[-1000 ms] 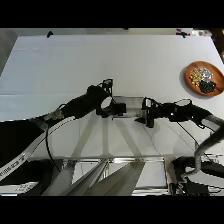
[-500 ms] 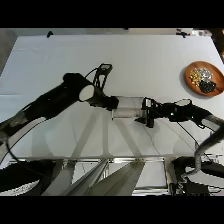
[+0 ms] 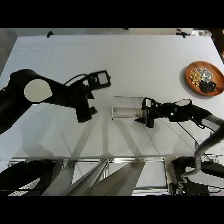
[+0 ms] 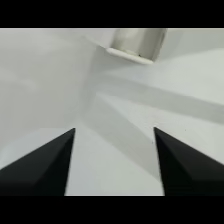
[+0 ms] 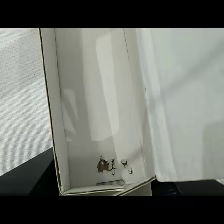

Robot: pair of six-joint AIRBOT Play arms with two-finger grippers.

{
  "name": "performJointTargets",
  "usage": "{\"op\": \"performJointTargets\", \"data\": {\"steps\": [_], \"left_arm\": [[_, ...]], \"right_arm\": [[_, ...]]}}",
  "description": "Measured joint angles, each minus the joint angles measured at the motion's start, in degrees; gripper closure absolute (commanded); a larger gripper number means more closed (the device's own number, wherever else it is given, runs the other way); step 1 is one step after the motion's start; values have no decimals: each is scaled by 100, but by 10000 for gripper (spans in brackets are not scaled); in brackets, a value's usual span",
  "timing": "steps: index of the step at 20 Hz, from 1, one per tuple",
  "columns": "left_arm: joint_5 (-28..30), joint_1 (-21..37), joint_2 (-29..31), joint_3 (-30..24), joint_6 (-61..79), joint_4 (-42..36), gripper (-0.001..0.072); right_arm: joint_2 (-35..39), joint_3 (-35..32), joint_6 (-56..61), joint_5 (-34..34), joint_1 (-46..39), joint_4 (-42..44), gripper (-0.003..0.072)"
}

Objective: Fold the box and place the chain.

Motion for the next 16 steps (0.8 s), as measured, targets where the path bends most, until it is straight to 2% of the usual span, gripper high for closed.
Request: {"op": "performJointTargets", "data": {"steps": [3,6,11,16], "left_arm": [[315,166,-116,-737,1447,-367,14],[813,457,-555,-1217,3053,-1080,12],[1456,887,-1497,-1443,5167,-2656,12],[1853,999,-1996,-1475,6017,-4006,12]], "right_arm": [[0,0,-2,0,0,0,283],[0,0,-2,0,0,-2,283],[0,0,-2,0,0,0,283],[0,0,-2,-2,0,0,283]]}}
